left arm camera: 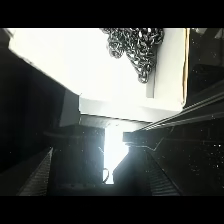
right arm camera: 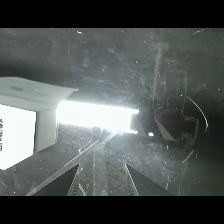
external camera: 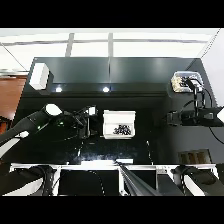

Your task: Fold the box and place the chain.

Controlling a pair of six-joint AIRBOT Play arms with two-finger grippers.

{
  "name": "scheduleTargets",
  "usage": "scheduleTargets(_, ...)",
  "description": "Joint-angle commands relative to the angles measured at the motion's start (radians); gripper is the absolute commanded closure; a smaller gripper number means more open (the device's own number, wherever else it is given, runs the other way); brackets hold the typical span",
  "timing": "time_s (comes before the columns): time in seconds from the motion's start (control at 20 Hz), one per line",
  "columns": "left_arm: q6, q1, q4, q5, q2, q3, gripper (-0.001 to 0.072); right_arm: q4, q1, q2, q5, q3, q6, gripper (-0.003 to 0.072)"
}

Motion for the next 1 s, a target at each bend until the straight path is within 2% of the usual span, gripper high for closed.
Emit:
scheduleTargets(0.0,0.005,0.000,-0.003,0.001,-0.001,0.001,-0.0003,0.002,0.000,0.000,-0.013,0.000,0.000,0.0341)
scheduleTargets(0.2,0.005,-0.031,-0.016,0.017,-0.002,0.001,-0.0003,0.003,0.000,0.000,-0.025,0.000,0.000,0.0341)
scheduleTargets(0.3,0.005,-0.054,-0.017,0.071,-0.007,0.002,-0.0003,0.003,0.000,0.000,-0.029,0.000,0.000,0.0341)
scheduleTargets(0.5,0.005,-0.058,-0.018,0.012,-0.070,0.035,-0.0003,0.003,0.000,0.000,-0.027,0.000,0.000,0.0341)
scheduleTargets(0.95,0.017,-0.079,-0.063,0.027,-0.077,0.040,-0.0002,0.003,0.000,0.000,-0.029,0.000,0.000,0.0341)
